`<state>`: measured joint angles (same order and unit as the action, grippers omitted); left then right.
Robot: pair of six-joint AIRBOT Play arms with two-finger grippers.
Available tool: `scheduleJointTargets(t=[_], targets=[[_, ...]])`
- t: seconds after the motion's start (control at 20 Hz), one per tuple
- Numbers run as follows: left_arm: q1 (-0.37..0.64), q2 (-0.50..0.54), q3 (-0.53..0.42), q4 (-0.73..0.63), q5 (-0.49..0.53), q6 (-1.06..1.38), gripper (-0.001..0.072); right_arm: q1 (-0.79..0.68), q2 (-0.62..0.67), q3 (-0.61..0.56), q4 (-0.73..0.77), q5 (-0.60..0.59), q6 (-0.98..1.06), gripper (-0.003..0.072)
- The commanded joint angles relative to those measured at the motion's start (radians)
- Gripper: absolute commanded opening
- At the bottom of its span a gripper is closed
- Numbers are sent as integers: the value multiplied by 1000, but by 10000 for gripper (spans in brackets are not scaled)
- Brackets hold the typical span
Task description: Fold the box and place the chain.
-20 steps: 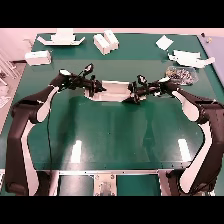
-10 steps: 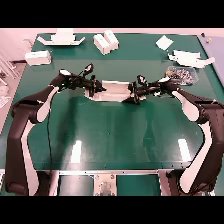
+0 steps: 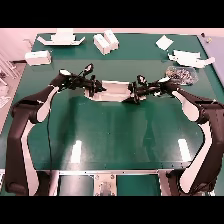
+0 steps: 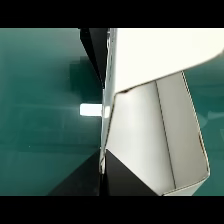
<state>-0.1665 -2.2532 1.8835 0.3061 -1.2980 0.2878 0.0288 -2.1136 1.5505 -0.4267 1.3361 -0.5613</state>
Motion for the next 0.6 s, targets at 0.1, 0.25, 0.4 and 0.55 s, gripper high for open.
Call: scheduleJointTargets(t=[0.1, 0.25, 0.4, 0.55], targets=[[0, 0, 0, 0, 0, 0, 21, 0, -1, 0, 0, 0, 0, 544], [0, 0, 0, -7, -2, 0, 21, 1, -1, 0, 0, 0, 0, 544], [0, 0, 0, -13, -11, -26, 21, 0, -1, 0, 0, 0, 0, 544], [-1, 0, 0, -23, -8, -26, 21, 0, -1, 0, 0, 0, 0, 544]])
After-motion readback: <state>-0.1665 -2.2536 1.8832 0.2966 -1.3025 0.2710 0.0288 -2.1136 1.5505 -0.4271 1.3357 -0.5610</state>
